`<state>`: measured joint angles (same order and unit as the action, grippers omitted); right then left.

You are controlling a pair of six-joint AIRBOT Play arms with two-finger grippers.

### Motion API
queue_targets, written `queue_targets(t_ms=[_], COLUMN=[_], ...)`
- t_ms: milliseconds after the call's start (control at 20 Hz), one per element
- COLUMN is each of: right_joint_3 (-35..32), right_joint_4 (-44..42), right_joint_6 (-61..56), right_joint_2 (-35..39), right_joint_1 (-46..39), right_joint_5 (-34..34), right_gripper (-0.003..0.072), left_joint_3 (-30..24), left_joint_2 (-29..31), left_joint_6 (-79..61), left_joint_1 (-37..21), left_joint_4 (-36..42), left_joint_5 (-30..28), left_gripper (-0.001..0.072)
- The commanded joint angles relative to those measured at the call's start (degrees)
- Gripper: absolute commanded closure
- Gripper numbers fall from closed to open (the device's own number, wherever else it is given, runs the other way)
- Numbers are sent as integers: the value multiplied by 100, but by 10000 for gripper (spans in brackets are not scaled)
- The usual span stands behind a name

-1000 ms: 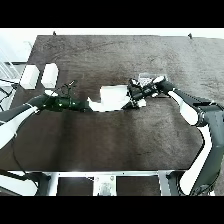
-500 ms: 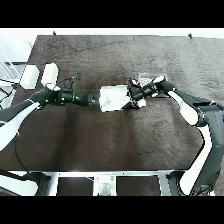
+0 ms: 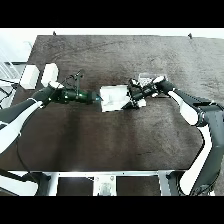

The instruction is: Fold the box and place the chain.

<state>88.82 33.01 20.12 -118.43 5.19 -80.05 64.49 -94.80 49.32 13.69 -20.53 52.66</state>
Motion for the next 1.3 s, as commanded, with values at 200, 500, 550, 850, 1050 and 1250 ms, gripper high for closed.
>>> queue_targets(t_ms=[200, 500, 550, 850, 1050, 1250], right_joint_3=[0, 0, 0, 0, 0, 0], right_joint_4=[0, -2, -2, -2, -2, -2], right_joint_6=[0, 0, 0, 0, 0, 0], right_joint_2=[-2, -2, -2, -2, -2, -2], right_joint_1=[-2, -2, -2, -2, -2, -2], right_joint_5=[-2, 0, -2, 0, 0, 0], right_gripper=[187, 186, 187, 187, 187, 187], left_joint_3=[256, 256, 256, 254, 214, 63], left_joint_2=[4, 4, 4, 291, 457, 457], left_joint_6=[1132, 1427, 1419, 1222, 1231, 1215], left_joint_1=[170, 251, 251, 164, -50, -282], left_joint_4=[-323, -782, -782, -809, -1051, -1252], left_joint_5=[-28, -170, -216, -225, 214, 586], left_gripper=[451, 451, 450, 328, 321, 322])
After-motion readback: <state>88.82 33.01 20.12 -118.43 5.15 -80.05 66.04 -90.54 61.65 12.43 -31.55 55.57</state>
